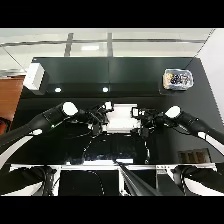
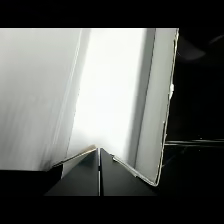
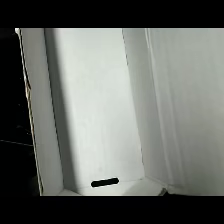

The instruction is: Fold the box and place the chain.

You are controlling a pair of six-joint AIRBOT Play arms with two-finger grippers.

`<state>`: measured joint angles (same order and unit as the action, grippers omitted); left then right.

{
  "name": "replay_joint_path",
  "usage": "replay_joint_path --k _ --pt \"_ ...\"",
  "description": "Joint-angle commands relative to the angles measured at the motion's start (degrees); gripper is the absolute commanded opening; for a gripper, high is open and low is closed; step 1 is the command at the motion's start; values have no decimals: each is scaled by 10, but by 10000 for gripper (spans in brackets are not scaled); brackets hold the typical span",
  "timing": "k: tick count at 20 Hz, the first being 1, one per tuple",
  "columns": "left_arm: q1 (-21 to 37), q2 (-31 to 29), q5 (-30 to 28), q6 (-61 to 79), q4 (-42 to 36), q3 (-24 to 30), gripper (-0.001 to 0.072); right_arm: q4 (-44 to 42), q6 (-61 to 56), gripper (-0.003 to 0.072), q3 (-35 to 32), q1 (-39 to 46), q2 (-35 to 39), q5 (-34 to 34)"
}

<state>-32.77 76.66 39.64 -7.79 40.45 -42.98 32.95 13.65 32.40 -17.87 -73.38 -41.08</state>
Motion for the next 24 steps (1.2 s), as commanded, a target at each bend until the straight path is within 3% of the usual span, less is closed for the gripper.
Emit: replay_joint_path --k 1,2,3,4,5,6,7,8,9,10,11,12,14,16,18,21,24 --pt "0 6 -1 1 -9 0 34 0 0 307 0 0 0 0" --pt "0 6 -1 1 -9 0 131 0 0 307 0 0 0 0" --pt "0 6 -2 1 -9 0 275 0 0 306 0 0 0 0" --pt "0 6 1 1 -9 0 313 0 0 307 0 0 0 0" --pt "0 6 5 1 -9 0 281 0 0 307 0 0 0 0" --pt "0 6 14 1 -9 0 146 0 0 306 0 0 0 0" --pt "0 6 21 1 -9 0 75 0 0 306 0 0 0 0" --pt "0 7 28 1 -9 0 164 0 0 306 0 0 0 0" --pt "0 7 29 1 -9 0 375 0 0 307 0 0 0 0" --pt "0 7 28 1 -9 0 380 0 0 306 0 0 0 0" --pt "1 7 29 1 -3 -1 137 0 0 306 0 0 0 0" --pt "3 6 33 -3 10 -5 37 0 0 306 0 0 0 0" --pt "17 -2 62 -46 32 -18 30 0 0 307 0 0 0 0" --pt "68 -21 137 -131 48 -44 27 0 0 306 0 0 0 0" --pt "132 -48 204 -226 90 -66 27 0 0 307 0 0 0 0" --pt "238 -89 252 -330 127 -70 28 0 0 306 0 0 0 0" --pt "341 -91 290 -530 137 -59 27 0 0 307 0 0 0 0"
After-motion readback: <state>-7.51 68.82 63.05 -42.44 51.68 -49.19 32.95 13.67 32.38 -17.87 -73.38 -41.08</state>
